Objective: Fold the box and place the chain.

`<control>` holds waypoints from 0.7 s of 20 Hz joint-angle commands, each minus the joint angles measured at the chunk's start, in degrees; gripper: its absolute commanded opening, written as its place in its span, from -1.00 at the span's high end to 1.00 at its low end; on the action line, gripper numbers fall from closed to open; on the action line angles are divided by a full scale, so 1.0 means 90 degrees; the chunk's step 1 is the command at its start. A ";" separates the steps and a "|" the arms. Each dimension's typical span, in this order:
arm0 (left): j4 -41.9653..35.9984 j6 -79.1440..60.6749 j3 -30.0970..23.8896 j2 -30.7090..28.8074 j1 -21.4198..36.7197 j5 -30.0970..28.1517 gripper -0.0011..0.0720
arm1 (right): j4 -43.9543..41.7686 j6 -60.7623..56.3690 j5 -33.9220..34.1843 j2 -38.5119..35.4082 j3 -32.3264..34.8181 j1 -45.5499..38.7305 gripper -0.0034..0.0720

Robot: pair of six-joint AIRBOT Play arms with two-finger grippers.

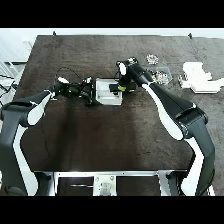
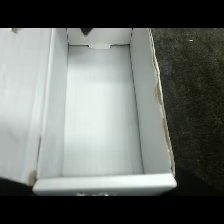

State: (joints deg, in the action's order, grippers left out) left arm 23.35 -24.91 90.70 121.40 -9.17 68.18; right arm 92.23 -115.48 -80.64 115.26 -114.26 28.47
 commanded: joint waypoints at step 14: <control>-0.0002 -0.0002 0.0000 0.0002 0.0005 -0.0012 -0.20 | -0.0102 0.3087 0.1416 -0.0758 -0.0053 -0.2754 -0.07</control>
State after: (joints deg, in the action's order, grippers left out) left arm 23.35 -24.91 90.70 121.40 -9.17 68.16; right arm 96.51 -94.37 -73.30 107.00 -114.69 9.63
